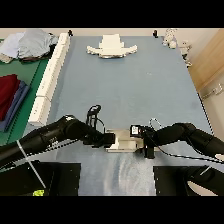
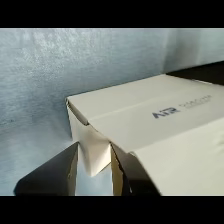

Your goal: Fold the box.

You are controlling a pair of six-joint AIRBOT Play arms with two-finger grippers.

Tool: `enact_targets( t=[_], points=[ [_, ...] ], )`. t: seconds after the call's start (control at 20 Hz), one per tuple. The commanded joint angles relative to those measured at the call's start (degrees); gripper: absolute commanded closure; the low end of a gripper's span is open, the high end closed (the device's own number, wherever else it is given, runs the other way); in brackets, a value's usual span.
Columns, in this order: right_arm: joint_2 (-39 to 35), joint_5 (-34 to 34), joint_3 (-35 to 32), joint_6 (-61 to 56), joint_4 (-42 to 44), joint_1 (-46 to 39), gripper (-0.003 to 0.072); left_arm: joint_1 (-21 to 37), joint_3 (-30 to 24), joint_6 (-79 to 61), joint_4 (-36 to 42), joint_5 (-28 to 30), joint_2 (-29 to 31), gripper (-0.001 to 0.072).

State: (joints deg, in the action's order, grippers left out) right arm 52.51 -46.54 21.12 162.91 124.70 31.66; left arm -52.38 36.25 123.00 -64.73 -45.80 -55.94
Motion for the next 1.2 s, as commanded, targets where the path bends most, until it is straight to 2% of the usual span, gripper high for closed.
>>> enact_targets(
  t=[0.0,0.3,0.6,0.65,0.7,0.75,0.8,0.85,1.15],
  points=[
    [0.0,0.0,0.0,0.0,0.0,0.0,0.0178,-3.8,6.4,11.2,-11.9,-6.8,-5.4,0.0400],
    [0.0,0.0,0.0,0.0,0.0,0.0,0.0179,-9.2,16.1,16.6,-18.9,-16.6,-15.4,0.0400],
    [0.0,0.0,0.0,0.0,0.0,0.0,0.0178,-10.9,19.2,17.7,-19.3,-17.4,-21.1,0.0402],
    [0.0,0.0,0.0,0.0,0.0,0.0,0.0178,-10.9,19.4,17.7,-19.3,-17.4,-21.5,0.0429],
    [0.0,0.0,0.0,0.0,0.0,0.0,0.0178,-10.9,19.4,17.6,-19.4,-17.3,-21.6,0.0488],
    [0.0,0.0,0.0,0.0,0.0,0.0,0.0179,-10.9,19.5,18.0,-19.8,-17.3,-21.6,0.0491],
    [0.0,0.0,0.0,0.0,0.0,0.0,0.0178,-10.9,19.5,18.6,-20.4,-17.4,-21.6,0.0671],
    [0.0,0.0,0.0,0.0,0.0,0.0,0.0178,-10.9,19.5,18.5,-20.6,-17.3,-21.6,0.0694],
    [0.0,0.0,0.0,0.0,0.0,0.0,0.0178,-10.9,19.5,18.5,-20.0,-17.3,-21.6,0.0694]
  ],
)
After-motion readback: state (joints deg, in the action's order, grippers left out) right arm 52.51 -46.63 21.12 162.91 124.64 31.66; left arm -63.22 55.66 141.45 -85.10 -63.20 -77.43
